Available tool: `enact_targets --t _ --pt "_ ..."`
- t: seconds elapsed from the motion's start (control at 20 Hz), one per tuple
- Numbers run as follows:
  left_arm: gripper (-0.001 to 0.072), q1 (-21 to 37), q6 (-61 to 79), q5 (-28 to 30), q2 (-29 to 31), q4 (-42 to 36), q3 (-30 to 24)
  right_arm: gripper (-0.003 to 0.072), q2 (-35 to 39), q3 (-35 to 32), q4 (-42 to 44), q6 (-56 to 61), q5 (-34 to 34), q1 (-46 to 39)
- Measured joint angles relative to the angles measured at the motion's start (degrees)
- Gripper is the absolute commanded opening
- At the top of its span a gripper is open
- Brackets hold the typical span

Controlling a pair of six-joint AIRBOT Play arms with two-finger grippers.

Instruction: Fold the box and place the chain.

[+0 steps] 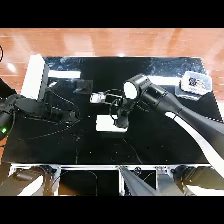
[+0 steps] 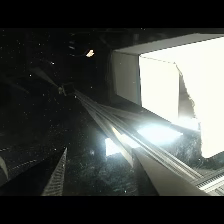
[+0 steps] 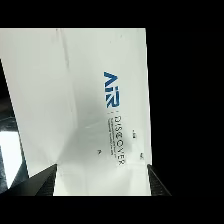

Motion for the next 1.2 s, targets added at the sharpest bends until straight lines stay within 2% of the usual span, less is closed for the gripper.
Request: enact_targets --t 0.45,1.2 --pt "0.0511 0.00 0.00 0.07 0.00 0.04 0.00 0.0717 0.63 -1.75 1.68 -2.08 0.22 0.52" --pt "0.0511 0.00 0.24 -0.24 0.00 0.33 0.00 0.0716 0.63 -3.06 -4.48 -1.42 -2.45 3.15"
